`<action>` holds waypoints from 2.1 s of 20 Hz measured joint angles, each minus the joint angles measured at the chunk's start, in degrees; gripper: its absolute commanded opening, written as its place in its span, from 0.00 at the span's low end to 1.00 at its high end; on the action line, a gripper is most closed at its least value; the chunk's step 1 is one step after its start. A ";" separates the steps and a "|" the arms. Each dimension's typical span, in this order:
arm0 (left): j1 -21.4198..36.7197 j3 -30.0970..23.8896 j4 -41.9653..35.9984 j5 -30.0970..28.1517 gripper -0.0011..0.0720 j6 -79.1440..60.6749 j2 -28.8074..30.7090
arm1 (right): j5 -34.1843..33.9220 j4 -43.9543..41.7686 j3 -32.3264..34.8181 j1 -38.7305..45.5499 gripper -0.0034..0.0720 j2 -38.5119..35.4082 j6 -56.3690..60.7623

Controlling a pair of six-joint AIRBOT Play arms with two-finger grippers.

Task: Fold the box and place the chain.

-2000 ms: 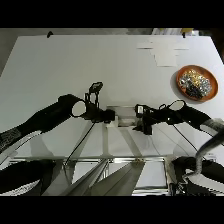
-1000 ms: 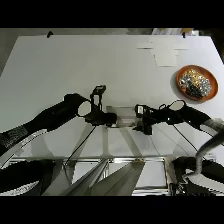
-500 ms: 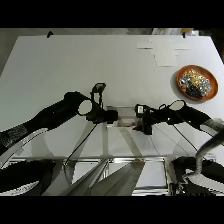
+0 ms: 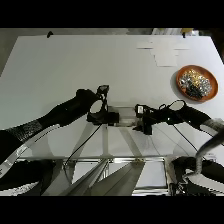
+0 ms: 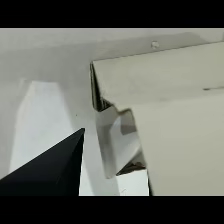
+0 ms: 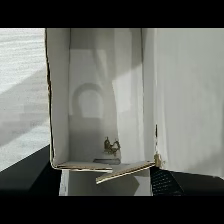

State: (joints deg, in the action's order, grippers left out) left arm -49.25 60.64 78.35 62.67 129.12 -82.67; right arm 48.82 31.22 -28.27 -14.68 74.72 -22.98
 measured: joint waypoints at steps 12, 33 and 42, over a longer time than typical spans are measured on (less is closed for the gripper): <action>-3.61 6.84 4.46 5.22 0.53 5.73 -8.09 | 0.00 0.00 0.00 0.00 0.62 0.00 -0.02; -3.41 7.23 4.55 6.36 0.26 11.04 -8.81 | 0.02 0.00 0.00 0.00 0.62 0.00 0.04; -0.42 5.73 4.76 5.95 0.26 4.85 -5.95 | -0.04 -0.02 0.00 0.00 0.62 0.00 0.02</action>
State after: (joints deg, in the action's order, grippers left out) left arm -49.67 66.37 83.11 68.62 133.97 -88.62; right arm 48.77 31.20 -28.27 -14.68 74.72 -22.96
